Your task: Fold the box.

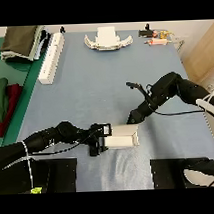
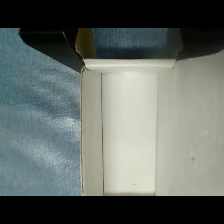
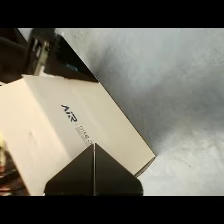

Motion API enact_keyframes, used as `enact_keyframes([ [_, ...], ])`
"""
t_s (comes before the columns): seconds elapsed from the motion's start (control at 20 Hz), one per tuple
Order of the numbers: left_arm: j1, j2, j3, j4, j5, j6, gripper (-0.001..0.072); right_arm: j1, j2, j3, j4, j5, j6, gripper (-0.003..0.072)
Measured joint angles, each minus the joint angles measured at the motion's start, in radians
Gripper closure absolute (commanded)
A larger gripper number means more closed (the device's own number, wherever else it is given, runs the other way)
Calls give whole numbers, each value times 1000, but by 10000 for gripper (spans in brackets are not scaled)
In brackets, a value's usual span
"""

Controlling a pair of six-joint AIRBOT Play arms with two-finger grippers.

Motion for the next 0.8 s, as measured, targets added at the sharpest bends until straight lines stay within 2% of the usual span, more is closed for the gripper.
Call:
enact_keyframes([
  [0.5, 0, 0, 0, 0, 0, 1, 198, 354, 406, -329, -147, 492, -103, 683],
  [0.55, 0, 0, 0, 0, 0, 1, 198, 385, 433, -346, -171, 529, -105, 659],
  [0.6, 0, 0, 0, 0, 0, 0, 199, 416, 460, -359, -195, 565, -107, 544],
  [0.65, 0, 0, 0, 0, 0, 0, 198, 443, 482, -369, -217, 595, -109, 383],
  [0.7, 0, 0, 0, 0, 1, 0, 198, 464, 497, -375, -234, 616, -110, 272],
  [0.75, 0, 0, 0, 0, 2, 0, 199, 483, 509, -380, -250, 632, -114, 236],
  [0.8, 0, 0, 0, 0, 2, 0, 199, 494, 517, -383, -261, 644, -123, 235],
])
